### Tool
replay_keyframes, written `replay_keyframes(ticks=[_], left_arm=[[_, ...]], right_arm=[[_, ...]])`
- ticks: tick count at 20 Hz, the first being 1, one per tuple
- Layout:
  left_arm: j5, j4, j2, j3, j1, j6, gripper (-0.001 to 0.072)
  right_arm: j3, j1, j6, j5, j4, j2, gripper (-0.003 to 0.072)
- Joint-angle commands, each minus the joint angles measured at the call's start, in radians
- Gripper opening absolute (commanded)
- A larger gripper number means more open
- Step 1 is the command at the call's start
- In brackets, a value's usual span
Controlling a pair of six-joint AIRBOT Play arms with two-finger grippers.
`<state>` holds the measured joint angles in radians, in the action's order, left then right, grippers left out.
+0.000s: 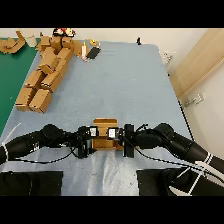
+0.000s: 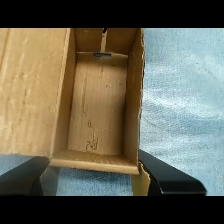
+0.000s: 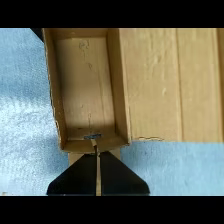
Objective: Fold the box.
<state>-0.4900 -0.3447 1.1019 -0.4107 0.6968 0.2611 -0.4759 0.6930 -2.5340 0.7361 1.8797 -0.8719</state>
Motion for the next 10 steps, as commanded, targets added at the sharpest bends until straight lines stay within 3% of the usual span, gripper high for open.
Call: replay_keyframes(ticks=[1, 6, 9, 10], left_arm=[[0.0, 0.0, 0.0, -0.001, 0.0, 0.0, 0.0598], [0.0, 0.0, 0.0, -0.001, 0.0, 0.0, 0.0598], [0.0, 0.0, 0.0, -0.001, 0.0, 0.0, 0.0598], [0.0, 0.0, 0.0, -0.001, 0.0, 0.0, 0.0597]], right_arm=[[0.0, 0.001, -0.026, -0.005, 0.021, 0.0, 0.0039], [0.001, 0.001, -0.067, -0.031, 0.087, 0.0, 0.0042], [0.002, 0.009, -0.071, -0.025, 0.119, 0.0, 0.0166], [0.002, 0.014, -0.07, -0.025, 0.119, 0.0, 0.0166]])
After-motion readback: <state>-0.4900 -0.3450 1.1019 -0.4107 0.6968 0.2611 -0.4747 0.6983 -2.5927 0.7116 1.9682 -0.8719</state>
